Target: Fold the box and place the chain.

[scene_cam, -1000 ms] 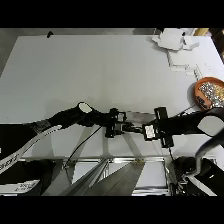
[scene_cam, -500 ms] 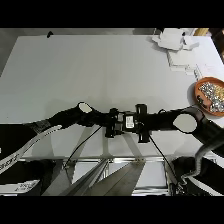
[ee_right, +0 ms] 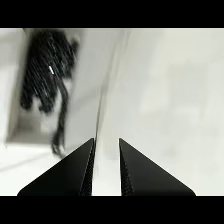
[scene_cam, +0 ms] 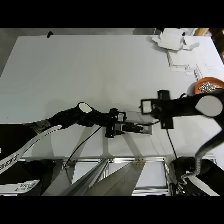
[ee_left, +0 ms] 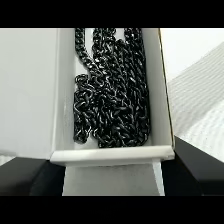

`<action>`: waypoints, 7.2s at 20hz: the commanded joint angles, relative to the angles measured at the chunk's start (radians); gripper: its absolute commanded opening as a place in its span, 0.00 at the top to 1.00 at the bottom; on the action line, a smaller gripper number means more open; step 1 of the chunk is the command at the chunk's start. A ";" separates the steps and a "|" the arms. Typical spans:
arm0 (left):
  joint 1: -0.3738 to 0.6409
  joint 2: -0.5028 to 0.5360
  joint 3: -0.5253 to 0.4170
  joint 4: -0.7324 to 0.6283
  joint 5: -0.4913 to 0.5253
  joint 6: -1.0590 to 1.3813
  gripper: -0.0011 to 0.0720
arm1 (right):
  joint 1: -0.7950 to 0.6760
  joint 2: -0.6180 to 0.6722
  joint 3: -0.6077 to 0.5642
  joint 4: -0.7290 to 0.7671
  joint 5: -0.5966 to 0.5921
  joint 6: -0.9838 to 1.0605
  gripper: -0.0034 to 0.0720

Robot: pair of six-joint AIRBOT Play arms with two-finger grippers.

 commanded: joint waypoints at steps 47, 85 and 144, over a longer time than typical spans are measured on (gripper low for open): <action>0.000 0.001 0.000 0.000 0.000 0.000 0.52 | 0.108 0.165 -0.187 0.479 -0.082 -0.325 0.93; -0.001 0.001 0.000 0.000 0.000 0.000 0.52 | -0.406 -0.339 -0.189 -0.020 -0.167 -0.521 0.69; 0.000 0.001 0.000 0.000 0.000 0.000 0.52 | -0.410 -0.325 -0.166 0.084 -0.187 -0.447 0.64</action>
